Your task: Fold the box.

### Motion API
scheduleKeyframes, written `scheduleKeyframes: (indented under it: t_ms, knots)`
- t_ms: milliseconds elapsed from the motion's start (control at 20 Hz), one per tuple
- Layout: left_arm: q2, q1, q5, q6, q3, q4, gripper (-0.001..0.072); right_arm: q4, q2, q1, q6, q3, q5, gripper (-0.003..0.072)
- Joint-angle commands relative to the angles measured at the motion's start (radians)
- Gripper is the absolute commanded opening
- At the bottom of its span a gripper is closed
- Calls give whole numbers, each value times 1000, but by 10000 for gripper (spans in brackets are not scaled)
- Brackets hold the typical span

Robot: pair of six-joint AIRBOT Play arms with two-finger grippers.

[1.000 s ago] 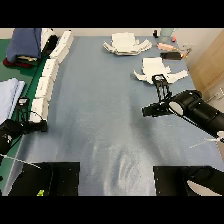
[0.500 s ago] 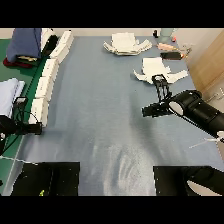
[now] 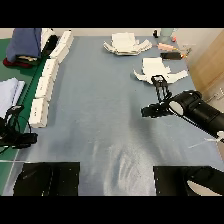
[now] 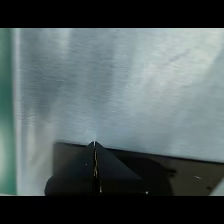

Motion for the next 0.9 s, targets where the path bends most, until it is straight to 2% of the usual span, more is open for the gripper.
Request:
scheduleKeyframes:
  t_ms: [0, 100, 200, 300, 400, 550, 650, 750, 850]
  knots:
    - [24, -118, -108, -70, 82, -154, 11, 82, -23, 0, -51, 2, -19, 2]
    - [-2, -300, -85, -162, 164, -171, 11, 135, -79, 0, -90, 35, -22, 2]
    - [-97, -504, -64, -261, 259, -142, 11, 169, -157, 0, -118, 106, -21, 2]
    - [-241, -680, -6, -332, 358, -114, 12, 185, -236, 0, -122, 200, -10, 2]
    - [-415, -805, 67, -336, 470, -120, 13, 193, -298, 0, -121, 292, 21, 3]
    - [-656, -914, 138, -336, 647, -132, 13, 235, -343, 0, -121, 378, 34, 3]
    - [-757, -943, 150, -334, 739, -159, 13, 271, -343, 0, -121, 386, 28, 2]
    - [-807, -952, 170, -333, 790, -174, 14, 276, -343, 0, -121, 386, 50, 3]
    - [-809, -952, 204, -332, 793, -168, 15, 277, -343, 0, -121, 386, 48, 3]
